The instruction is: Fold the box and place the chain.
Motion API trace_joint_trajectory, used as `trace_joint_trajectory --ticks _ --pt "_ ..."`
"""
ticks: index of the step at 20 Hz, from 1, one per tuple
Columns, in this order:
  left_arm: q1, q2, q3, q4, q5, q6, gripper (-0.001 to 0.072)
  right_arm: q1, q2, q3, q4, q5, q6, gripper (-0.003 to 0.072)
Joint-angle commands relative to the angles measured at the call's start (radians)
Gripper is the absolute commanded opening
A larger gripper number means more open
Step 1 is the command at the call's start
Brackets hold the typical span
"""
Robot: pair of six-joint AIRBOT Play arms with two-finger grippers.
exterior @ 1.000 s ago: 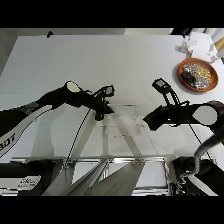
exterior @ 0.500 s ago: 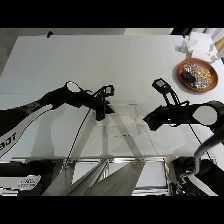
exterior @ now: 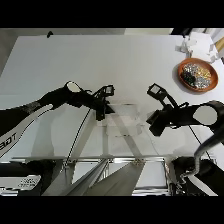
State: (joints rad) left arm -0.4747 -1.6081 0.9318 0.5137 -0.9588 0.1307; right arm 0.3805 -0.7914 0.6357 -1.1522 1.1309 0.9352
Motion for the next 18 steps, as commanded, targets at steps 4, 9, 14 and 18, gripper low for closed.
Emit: trace_joint_trajectory --ticks 4,9,14,18 --pt "0.0 -0.001 -0.001 0.003 0.001 0.0 0.0012 0.027 -0.06 0.0 0.043 0.032 -0.381 0.0054" --pt "0.0 -0.001 -0.001 0.003 -0.002 0.0 0.0012 0.07 -0.117 -0.045 0.065 -0.116 -0.501 0.0582" --pt "0.0 -0.001 -0.001 0.002 -0.002 0.0 0.0012 0.128 -0.043 -0.245 0.113 -0.482 -0.771 0.0595" --pt "0.0 -0.001 -0.001 0.003 -0.002 0.0 0.0012 0.226 -0.011 -0.372 0.103 -0.656 -0.848 0.0596"
